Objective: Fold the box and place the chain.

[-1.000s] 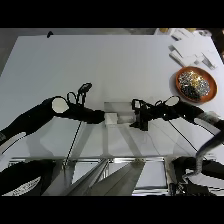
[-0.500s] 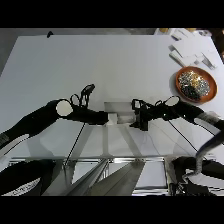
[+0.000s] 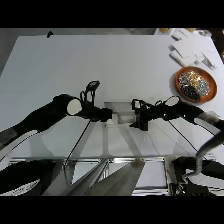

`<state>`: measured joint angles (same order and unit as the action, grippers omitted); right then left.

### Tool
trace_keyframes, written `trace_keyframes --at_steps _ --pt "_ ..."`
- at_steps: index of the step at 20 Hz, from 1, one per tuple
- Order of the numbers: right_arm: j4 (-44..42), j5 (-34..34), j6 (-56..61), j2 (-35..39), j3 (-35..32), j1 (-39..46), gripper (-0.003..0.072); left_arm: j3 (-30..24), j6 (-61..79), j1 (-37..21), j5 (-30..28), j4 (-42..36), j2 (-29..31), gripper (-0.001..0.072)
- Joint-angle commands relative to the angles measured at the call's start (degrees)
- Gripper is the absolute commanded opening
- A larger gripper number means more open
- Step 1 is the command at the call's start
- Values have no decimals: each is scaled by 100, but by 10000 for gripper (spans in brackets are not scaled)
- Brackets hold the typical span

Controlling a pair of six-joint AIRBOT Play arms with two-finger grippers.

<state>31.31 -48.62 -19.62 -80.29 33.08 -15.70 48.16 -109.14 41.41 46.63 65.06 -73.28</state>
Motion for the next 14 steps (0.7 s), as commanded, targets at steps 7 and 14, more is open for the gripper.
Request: trace_keyframes --at_steps 7,14 --pt "-4 -2 4 4 4 0 398 505 -1021 225 629 785 -291 230" --pt "-4 -2 4 4 4 0 398 787 -1082 256 1322 745 -291 231"
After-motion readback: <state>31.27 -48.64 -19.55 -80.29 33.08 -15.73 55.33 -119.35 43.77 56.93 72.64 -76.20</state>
